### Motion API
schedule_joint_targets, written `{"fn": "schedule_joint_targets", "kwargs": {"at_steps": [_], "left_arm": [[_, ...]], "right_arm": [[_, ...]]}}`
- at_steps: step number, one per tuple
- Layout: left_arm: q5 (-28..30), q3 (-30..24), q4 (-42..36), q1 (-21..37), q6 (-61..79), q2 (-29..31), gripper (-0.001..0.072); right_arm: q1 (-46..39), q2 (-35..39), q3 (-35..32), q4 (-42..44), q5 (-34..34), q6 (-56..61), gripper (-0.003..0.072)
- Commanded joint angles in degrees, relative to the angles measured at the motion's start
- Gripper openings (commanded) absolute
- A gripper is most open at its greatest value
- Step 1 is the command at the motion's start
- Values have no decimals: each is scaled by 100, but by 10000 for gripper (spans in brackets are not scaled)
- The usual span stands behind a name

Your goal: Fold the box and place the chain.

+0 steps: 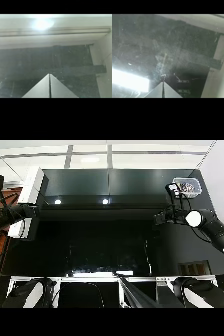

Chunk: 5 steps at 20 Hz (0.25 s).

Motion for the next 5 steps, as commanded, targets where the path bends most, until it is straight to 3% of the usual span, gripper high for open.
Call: {"fn": "schedule_joint_targets", "kwargs": {"at_steps": [1,5], "left_arm": [[11,-7,17,-7,0,-2,24],[11,-7,17,-7,0,-17,24]], "right_arm": [[0,-9,4,-7,39,0,12],[0,-9,4,-7,39,0,12]]}}
